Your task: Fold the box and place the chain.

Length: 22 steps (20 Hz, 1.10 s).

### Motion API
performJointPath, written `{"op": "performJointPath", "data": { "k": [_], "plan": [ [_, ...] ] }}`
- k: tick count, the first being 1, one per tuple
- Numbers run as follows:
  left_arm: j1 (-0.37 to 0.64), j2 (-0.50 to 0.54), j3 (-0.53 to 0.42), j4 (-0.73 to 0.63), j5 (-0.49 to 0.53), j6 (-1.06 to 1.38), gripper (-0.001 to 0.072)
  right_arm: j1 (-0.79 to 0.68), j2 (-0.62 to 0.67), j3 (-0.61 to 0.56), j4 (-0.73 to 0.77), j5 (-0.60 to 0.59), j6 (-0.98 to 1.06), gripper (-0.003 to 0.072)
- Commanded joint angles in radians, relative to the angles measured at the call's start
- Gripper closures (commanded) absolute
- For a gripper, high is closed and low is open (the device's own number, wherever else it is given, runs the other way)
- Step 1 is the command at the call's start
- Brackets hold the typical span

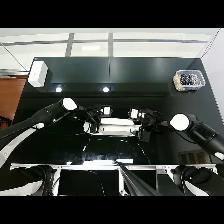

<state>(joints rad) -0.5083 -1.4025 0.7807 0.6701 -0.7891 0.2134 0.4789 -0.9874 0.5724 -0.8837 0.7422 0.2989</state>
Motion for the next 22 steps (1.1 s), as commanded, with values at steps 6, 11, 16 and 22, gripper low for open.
{"op": "performJointPath", "data": {
  "k": [6, 11, 16, 22],
  "plan": [
    [0.001, 0.000, 0.001, -0.001, -0.005, -0.001, 0.0678, 0.001, -0.047, -0.015, 0.097, 0.018, -0.151, 0.0069],
    [0.001, 0.000, 0.001, -0.001, -0.005, -0.001, 0.0679, -0.017, -0.133, -0.015, 0.111, 0.016, -0.246, 0.0069],
    [0.001, 0.000, 0.001, -0.001, -0.005, -0.001, 0.0679, -0.021, -0.180, -0.015, 0.218, 0.003, -0.315, 0.0069],
    [0.001, 0.000, 0.001, -0.001, -0.004, -0.001, 0.0679, -0.082, -0.192, -0.035, 0.299, 0.012, -0.400, 0.0070]
  ]
}}
